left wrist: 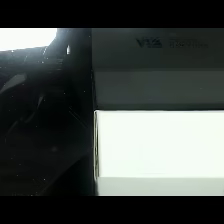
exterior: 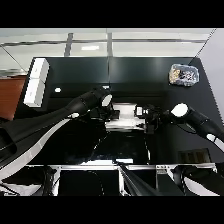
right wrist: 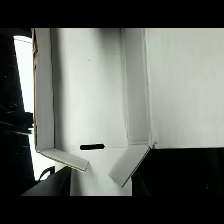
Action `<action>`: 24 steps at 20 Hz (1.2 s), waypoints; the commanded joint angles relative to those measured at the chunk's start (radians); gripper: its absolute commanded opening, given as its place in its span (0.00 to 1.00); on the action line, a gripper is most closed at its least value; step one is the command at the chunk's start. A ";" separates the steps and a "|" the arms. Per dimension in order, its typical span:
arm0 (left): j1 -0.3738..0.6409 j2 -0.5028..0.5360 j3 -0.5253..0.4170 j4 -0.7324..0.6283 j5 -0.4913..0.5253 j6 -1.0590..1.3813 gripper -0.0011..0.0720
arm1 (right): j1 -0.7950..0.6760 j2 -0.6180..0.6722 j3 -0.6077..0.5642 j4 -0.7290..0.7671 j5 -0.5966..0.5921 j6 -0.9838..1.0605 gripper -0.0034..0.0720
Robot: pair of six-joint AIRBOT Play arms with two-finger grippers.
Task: Fold the box and place the chain.
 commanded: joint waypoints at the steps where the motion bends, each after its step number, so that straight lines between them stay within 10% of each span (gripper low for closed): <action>1: 0.000 0.000 0.001 0.003 0.000 0.000 0.04 | -0.002 0.006 0.001 0.026 0.022 -0.006 0.56; 3: 0.000 0.000 0.001 0.004 0.000 0.000 0.04 | 0.000 0.006 0.001 0.026 0.045 -0.006 0.22; 12: 0.000 0.000 0.001 0.003 0.003 0.000 0.05 | 0.072 -0.057 0.001 0.220 -0.045 -0.010 0.21; 13: 0.000 0.000 0.001 0.004 0.003 0.000 0.05 | 0.072 -0.060 0.000 0.221 -0.045 -0.009 0.22; 15: 0.000 0.000 0.001 0.004 0.005 0.000 0.05 | 0.072 -0.063 0.000 0.244 -0.047 -0.008 0.62; 17: 0.001 0.000 0.001 0.004 0.007 0.000 0.05 | 0.072 -0.063 0.000 0.243 -0.042 0.006 0.23; 18: 0.000 0.000 0.001 0.004 0.006 0.000 0.05 | 0.072 -0.063 0.000 0.245 -0.047 0.019 0.49; 19: 0.001 0.000 0.001 0.004 0.006 0.000 0.05 | 0.071 -0.063 0.000 0.240 -0.039 0.034 0.46; 21: 0.002 0.000 0.001 0.004 0.006 0.000 0.05 | 0.060 -0.053 0.000 0.208 0.000 0.145 0.05; 24: 0.002 0.000 0.001 0.003 0.003 0.000 0.05 | -0.015 0.029 0.053 0.002 0.155 0.586 0.06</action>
